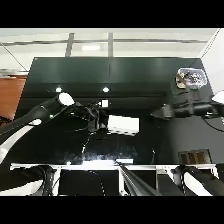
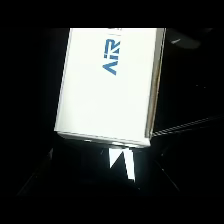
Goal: Fold the box and place the chain.
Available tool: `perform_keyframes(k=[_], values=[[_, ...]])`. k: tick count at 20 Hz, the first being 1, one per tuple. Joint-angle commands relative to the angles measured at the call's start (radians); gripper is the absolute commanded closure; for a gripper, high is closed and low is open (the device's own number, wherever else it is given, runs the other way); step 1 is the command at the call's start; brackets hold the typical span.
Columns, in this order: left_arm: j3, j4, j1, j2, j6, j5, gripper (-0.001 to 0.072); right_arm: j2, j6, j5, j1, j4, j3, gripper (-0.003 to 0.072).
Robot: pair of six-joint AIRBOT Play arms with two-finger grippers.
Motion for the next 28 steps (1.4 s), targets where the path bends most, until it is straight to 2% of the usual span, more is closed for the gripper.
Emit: perform_keyframes(k=[1, 5, 10, 13, 19, 28], values=[[0.008, 0.007, 0.004, 0.090, -0.047, -0.087, -0.0011, 0.072, 0.021, 0.032, -0.186, -0.090, -0.011, 0.0671], [0.082, -0.021, -0.126, 0.074, -0.125, -0.006, -0.0007, 0.072, 0.020, 0.004, -0.237, -0.083, -0.016, 0.0671], [0.278, 0.013, -0.233, -0.109, -0.207, 0.000, -0.0007, 0.072, 0.020, -0.017, -0.236, -0.068, -0.028, 0.0670], [0.352, 0.082, -0.238, -0.187, -0.319, -0.003, -0.0006, 0.072, 0.020, -0.022, -0.236, -0.067, -0.029, 0.0671], [0.383, 0.110, -0.235, -0.226, -0.388, -0.110, -0.0004, 0.072, 0.020, -0.048, -0.235, -0.068, -0.034, 0.0671], [0.383, 0.111, -0.237, -0.226, -0.387, -0.109, -0.0004, 0.072, 0.021, -0.054, -0.231, -0.074, -0.039, 0.0670]])
